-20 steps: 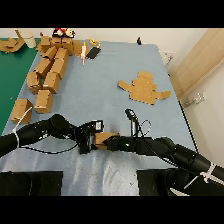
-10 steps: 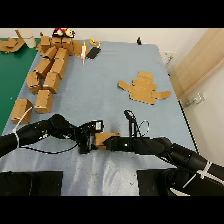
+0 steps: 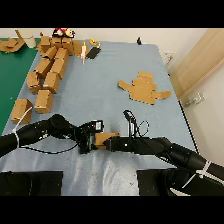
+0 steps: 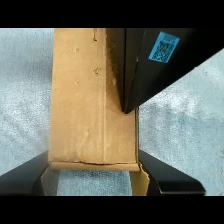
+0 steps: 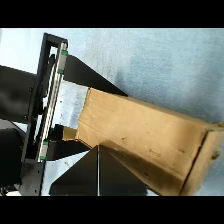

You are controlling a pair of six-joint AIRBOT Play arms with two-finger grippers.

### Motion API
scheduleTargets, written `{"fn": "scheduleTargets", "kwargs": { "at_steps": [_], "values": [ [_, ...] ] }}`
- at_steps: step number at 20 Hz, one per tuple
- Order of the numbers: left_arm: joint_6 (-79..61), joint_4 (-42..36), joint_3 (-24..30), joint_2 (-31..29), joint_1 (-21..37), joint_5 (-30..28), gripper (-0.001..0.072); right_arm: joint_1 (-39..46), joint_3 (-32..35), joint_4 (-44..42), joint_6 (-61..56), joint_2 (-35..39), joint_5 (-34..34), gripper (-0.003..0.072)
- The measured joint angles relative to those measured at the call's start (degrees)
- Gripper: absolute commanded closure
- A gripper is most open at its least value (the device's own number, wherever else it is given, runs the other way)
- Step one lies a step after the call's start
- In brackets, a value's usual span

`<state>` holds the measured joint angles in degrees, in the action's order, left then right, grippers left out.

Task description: Fold the box.

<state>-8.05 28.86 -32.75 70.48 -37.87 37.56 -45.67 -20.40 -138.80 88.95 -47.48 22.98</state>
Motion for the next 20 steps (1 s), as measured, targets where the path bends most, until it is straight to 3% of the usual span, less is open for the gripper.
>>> {"fn": "scheduleTargets", "kwargs": {
  "at_steps": [8,15,20],
  "values": [
    [0.0,0.0,0.0,0.0,0.0,0.0,0.0205,1.9,-0.2,4.5,-2.3,4.1,0.3,0.0686],
    [0.0,0.0,0.0,0.0,0.0,0.0,0.0205,14.9,-4.7,25.3,-12.2,5.9,15.6,0.0685],
    [0.0,0.0,0.0,0.0,0.0,0.0,0.0205,24.1,-12.0,33.4,-16.8,3.2,25.6,0.0685]
  ]
}}
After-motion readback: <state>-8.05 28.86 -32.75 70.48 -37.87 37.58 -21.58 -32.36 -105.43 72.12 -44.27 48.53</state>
